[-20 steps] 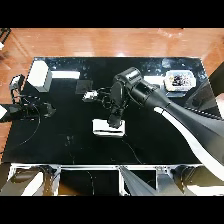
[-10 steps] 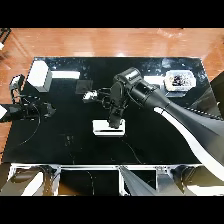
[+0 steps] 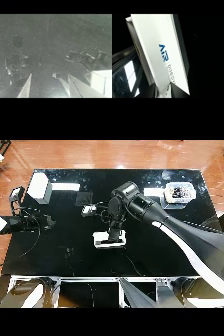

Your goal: Fold the box and place the chain.

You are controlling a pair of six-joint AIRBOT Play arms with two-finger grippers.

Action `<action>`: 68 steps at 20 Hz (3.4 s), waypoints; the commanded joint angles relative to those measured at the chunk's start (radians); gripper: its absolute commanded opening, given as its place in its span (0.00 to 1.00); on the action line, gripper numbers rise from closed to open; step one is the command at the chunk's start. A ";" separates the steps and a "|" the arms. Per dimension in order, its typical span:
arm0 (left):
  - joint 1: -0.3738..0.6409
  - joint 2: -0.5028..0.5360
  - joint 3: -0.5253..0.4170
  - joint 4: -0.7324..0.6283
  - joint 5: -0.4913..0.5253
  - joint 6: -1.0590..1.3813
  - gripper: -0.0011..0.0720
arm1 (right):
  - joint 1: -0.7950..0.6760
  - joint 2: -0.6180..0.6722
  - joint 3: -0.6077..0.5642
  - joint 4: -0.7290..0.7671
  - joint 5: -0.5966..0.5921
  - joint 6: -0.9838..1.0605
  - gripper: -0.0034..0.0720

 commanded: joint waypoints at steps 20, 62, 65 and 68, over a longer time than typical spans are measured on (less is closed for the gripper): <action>0.000 0.000 0.000 0.007 -0.002 0.000 0.79 | 0.024 -0.001 -0.003 -0.006 0.010 0.011 0.31; 0.000 0.000 0.000 0.007 -0.003 0.000 0.79 | 0.043 0.027 -0.055 -0.051 0.085 0.048 0.72; 0.000 0.000 0.000 0.007 -0.003 0.000 0.79 | 0.043 0.026 -0.055 -0.054 0.113 0.048 0.72; 0.000 0.000 0.000 0.007 -0.003 0.000 0.79 | 0.044 0.023 -0.055 -0.049 0.098 0.040 0.72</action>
